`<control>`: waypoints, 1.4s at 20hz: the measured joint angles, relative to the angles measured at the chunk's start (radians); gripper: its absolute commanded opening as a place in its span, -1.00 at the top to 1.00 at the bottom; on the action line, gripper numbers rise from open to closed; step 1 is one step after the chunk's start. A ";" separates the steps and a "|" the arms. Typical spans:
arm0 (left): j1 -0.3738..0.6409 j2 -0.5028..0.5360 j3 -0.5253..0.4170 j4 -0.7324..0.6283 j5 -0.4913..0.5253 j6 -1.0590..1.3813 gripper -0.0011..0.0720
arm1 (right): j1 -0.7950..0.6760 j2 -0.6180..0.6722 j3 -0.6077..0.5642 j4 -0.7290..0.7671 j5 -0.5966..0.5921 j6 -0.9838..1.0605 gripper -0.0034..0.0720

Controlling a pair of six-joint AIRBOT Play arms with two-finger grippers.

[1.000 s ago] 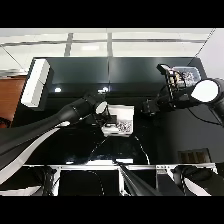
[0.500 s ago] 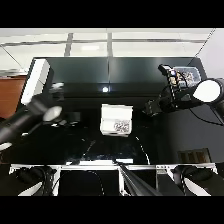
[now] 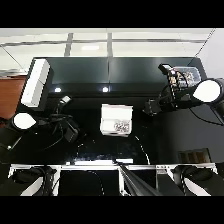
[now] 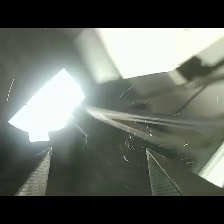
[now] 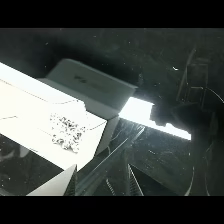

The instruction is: Fold the box and place the chain.

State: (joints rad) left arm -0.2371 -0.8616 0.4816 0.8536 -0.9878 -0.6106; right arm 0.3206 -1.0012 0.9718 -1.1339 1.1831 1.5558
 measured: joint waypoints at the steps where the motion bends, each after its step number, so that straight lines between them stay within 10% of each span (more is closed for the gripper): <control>1: -0.020 -0.007 -0.002 -0.033 0.020 0.153 -0.99 | 0.000 0.000 0.000 0.000 0.000 0.001 -0.08; 9: -0.112 -0.278 0.093 -0.182 0.089 0.795 -0.99 | 0.000 0.000 0.000 -0.001 -0.003 0.011 -0.08; 28: -0.220 -0.483 0.176 -0.262 0.218 0.896 -0.98 | 0.000 0.000 0.000 0.007 -0.086 0.022 -0.08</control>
